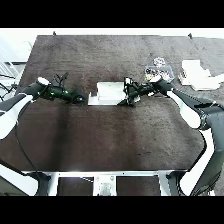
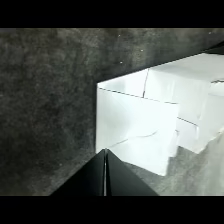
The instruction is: Fold the box and place the chain.
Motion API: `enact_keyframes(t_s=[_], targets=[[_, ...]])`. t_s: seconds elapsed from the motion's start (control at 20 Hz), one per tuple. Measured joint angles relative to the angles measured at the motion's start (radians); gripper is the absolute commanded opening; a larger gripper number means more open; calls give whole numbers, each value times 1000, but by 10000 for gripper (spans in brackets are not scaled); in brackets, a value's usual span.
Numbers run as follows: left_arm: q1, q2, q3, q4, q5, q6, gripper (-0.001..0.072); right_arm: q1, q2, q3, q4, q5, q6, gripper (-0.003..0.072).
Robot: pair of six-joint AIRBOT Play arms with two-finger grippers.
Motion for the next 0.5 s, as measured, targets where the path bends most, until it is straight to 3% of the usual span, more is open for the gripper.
enact_keyframes(t_s=[0.5], targets=[[-56, -56, 2, -19, 59, -25, 15, 0, 0, 0, 0, 0, 0, 590]])
